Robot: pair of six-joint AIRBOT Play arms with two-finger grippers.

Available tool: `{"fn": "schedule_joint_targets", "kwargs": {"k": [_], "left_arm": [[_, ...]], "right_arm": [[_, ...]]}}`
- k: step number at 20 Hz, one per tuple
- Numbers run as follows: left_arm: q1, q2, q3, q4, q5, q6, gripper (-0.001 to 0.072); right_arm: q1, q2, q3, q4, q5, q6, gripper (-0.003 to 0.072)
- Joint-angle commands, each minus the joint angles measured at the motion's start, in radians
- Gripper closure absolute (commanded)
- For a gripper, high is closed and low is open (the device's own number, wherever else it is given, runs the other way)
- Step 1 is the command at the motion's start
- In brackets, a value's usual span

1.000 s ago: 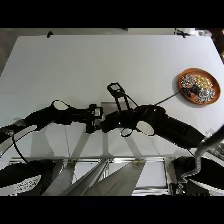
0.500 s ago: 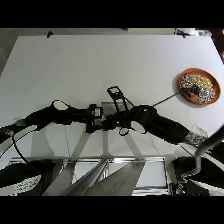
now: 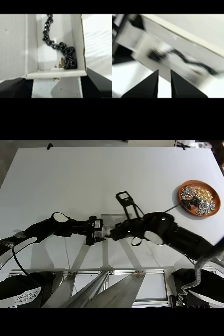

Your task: Fold the box and place the chain.

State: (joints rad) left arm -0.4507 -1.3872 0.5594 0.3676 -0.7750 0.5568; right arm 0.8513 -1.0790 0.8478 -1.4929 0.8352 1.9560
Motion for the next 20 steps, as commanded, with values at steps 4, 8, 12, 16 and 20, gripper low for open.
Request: {"fn": "schedule_joint_targets", "kwargs": {"k": [4,8,12,16,20], "left_arm": [[0.000,0.001,0.000,0.000,0.000,0.000,0.0456],[0.000,0.001,0.000,0.000,0.000,0.000,0.0456],[0.000,0.001,0.000,0.000,0.000,0.000,0.0456],[0.000,0.001,0.000,0.000,0.000,0.000,0.0456],[0.000,0.001,0.000,0.000,0.000,0.000,0.0456]], "right_arm": [[-0.175,0.219,-0.012,-0.388,0.449,0.086,0.0507],[-0.480,0.216,-0.133,-0.408,0.266,0.182,0.0421],[-0.752,0.205,-0.245,-0.382,-0.038,0.319,0.0333],[-0.901,0.081,-0.246,-0.297,-0.226,0.320,0.0334],[-0.908,-0.084,-0.246,-0.177,-0.393,0.322,0.0335]]}}
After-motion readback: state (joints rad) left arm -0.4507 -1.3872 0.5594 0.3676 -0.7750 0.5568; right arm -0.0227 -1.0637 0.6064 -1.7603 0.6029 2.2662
